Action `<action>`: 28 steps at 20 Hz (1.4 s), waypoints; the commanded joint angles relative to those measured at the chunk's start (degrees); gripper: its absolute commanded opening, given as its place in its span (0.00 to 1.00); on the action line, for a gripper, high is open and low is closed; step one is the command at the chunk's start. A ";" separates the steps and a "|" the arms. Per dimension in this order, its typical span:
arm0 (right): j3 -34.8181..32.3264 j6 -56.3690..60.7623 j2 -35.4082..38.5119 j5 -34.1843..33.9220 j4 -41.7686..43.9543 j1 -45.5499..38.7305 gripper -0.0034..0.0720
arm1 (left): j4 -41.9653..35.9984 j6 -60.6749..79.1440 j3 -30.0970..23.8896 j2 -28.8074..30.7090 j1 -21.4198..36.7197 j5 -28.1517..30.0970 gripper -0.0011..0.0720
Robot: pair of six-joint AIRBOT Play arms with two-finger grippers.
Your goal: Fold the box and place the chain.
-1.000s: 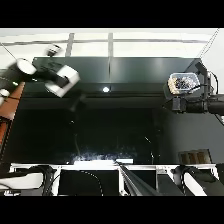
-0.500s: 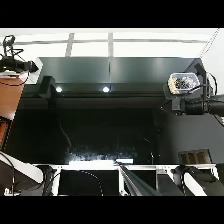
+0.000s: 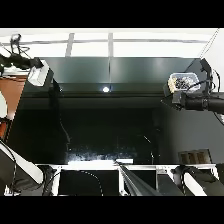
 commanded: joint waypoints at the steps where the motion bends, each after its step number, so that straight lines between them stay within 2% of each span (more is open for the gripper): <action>1: 0.28 -1.88 0.07 -0.61 0.13 0.07 0.05 | -1.16 -10.36 4.44 5.66 0.28 -10.80 0.93; 2: 0.35 -2.03 0.39 0.02 0.09 0.24 0.05 | -1.14 -14.10 2.91 8.76 0.24 -14.36 0.69; 3: 0.35 -2.36 0.94 0.76 -0.31 0.68 0.05 | -1.25 -16.06 0.81 12.02 0.24 -19.56 0.15; 4: 0.35 -2.75 1.75 1.84 -0.87 1.09 0.05 | -1.40 -16.15 -1.44 14.78 0.20 -24.44 0.05; 6: 0.35 -2.73 3.80 3.65 -3.54 1.31 0.05 | -2.99 -16.04 -6.01 19.85 -0.87 -33.86 0.05; 7: 0.35 -2.71 5.09 3.28 -5.81 1.33 0.05 | -3.61 -15.32 -8.72 22.84 -2.25 -36.44 0.05; 8: 0.35 -2.71 6.69 2.45 -8.41 1.33 0.05 | -5.03 -13.73 -12.35 26.73 -4.20 -35.58 0.05; 9: 0.33 -2.69 8.24 1.27 -11.19 1.33 0.05 | -6.29 -12.26 -17.20 31.80 -6.69 -31.41 0.05; 11: -0.31 -2.69 11.58 -2.54 -16.48 1.33 0.05 | -7.87 -11.54 -30.29 44.98 -13.11 -17.38 0.05; 15: -7.45 -4.55 16.79 -16.76 -18.23 1.66 0.05 | -7.89 -7.87 -59.32 69.20 -25.68 5.18 0.05; 17: -13.27 -5.33 17.86 -25.29 -20.31 2.27 0.05 | -7.89 -6.99 -72.06 77.94 -28.74 12.72 0.05; 19: -18.62 -5.22 17.79 -30.32 -21.07 2.27 0.05 | -7.96 -7.28 -81.46 83.69 -28.94 15.52 0.05; 22: -21.62 -5.27 17.79 -30.82 -21.05 2.27 0.05 | -7.91 -7.23 -88.70 87.78 -28.94 15.89 0.05; 28: -21.62 -5.27 17.79 -30.69 -20.83 2.27 0.05 | -8.61 -7.23 -89.79 88.06 -28.94 14.80 0.05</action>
